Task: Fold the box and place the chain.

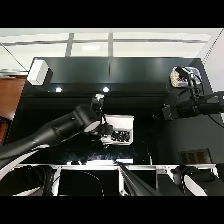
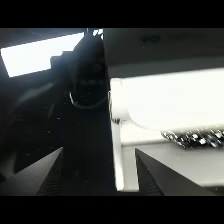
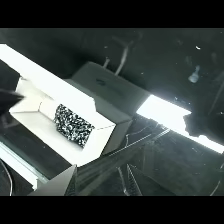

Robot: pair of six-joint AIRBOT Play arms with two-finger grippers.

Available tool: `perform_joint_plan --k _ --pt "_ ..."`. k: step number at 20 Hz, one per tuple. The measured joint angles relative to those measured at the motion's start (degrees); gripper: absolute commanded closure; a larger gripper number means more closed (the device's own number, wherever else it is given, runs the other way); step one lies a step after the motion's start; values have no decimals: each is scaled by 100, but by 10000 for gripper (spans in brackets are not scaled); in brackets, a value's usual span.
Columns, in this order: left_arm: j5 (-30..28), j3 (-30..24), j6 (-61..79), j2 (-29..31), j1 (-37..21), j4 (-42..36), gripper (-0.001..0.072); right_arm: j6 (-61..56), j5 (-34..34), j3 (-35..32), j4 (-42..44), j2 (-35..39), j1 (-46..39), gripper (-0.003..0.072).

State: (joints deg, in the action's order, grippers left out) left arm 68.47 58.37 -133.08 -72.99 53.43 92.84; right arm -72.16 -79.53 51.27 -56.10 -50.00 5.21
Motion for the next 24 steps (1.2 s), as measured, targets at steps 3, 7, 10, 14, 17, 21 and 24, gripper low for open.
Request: perform_joint_plan --k 3,7,10,14,17,21,24 --pt "142 17 579 498 -299 83 194 -2 66 0 -9 7 -13 311" --pt "37 -59 2100 1069 -1272 -522 194 -13 223 0 -31 11 -20 311" --pt "-61 -411 4336 1388 -2243 -2297 194 -24 293 0 -76 11 -17 311" --pt "7 -1263 7069 1552 -3449 -4577 189 -76 337 0 -118 11 -20 311" --pt "-267 -1967 8666 1582 -3904 -5213 -2 -111 348 0 -127 11 -20 311" --pt "-1049 -2651 11068 1593 -3967 -5560 -1 -133 350 0 -142 11 -20 311" --pt "-1458 -2850 12808 1526 -3801 -5663 -1 -133 378 0 -144 11 -20 311"
